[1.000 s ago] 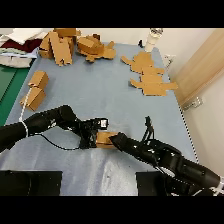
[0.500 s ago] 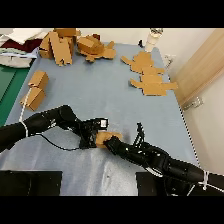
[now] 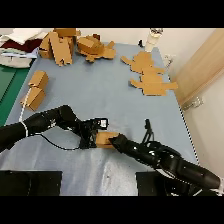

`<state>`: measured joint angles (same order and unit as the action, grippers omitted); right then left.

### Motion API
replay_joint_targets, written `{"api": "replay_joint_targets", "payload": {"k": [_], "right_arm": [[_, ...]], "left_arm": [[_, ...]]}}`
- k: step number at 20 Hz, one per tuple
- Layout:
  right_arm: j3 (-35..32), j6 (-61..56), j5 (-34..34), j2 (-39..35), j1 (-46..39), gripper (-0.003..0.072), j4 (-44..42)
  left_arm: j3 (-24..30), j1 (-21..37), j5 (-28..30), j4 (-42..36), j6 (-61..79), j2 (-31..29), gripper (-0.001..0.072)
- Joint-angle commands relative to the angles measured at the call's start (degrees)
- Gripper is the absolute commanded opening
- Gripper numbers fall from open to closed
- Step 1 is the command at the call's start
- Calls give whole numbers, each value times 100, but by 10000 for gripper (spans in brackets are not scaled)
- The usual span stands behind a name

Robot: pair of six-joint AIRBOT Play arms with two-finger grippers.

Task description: Fold the box.

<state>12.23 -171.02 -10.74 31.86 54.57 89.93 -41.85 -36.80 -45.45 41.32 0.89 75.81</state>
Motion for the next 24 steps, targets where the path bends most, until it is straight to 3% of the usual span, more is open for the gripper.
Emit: {"api": "replay_joint_targets", "payload": {"k": [1, 6, 10, 14, 18, 21, 24], "right_arm": [[7, -105, -1602, -1139, -470, 2, 654], [7, -105, -2957, -2684, -1300, 2, 1300], [7, -103, -3685, -3532, -1690, 2, 1856], [2, 87, -4245, -3766, -1738, 2, 2170], [0, 162, -4450, -3755, -1740, 2, 2455], [0, 157, -4487, -3755, -1740, 3, 2815], [-4, 153, -4605, -3755, -1740, 2, 3045]], "left_arm": [[-17, 0, 7, -83, -597, -9, 408], [-520, 74, -52, 551, -2723, -68, 408], [-1252, 433, -63, 2549, -5003, -122, 408], [-2100, 1373, 170, 4035, -6509, -114, 409], [-2710, 2721, 986, 4229, -6548, -15, 409], [-3215, 3689, 719, 4225, -6878, 413, 408], [-3298, 4120, 402, 4170, -6994, 866, 408]]}}
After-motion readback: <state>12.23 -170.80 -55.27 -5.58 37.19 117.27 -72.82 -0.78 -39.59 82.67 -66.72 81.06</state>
